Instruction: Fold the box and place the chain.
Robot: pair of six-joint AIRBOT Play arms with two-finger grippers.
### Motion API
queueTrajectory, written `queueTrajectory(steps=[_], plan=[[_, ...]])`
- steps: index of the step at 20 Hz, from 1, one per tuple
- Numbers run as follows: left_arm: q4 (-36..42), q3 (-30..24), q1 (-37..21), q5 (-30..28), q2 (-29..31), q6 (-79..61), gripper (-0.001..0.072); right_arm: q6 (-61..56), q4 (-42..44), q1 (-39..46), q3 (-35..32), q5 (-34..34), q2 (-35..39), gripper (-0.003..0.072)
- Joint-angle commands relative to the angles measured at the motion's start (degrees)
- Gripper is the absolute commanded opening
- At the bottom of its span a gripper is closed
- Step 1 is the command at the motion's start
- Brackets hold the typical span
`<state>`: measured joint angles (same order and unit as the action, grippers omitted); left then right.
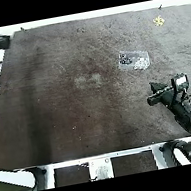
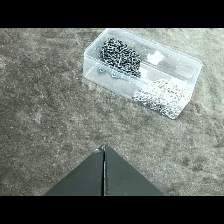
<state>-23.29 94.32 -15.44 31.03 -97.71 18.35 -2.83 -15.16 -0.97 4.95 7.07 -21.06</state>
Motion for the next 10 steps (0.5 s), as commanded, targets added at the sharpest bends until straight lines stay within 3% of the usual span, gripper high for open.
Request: queueTrajectory(steps=[1,5,10], plan=[[-15.39,-0.07,-6.54,-3.82,-2.51,21.66,0.0010,0.00,0.02,-0.02,-0.22,0.00,-0.09,0.0006],[-23.17,-0.07,-8.00,-2.80,-7.82,24.87,0.0010,-0.02,0.04,-0.02,-0.46,0.07,-0.15,0.0007],[-22.88,-0.04,-8.00,-3.61,-13.57,22.14,0.0011,-0.02,0.02,-0.04,-0.52,0.20,-0.15,0.0007]])
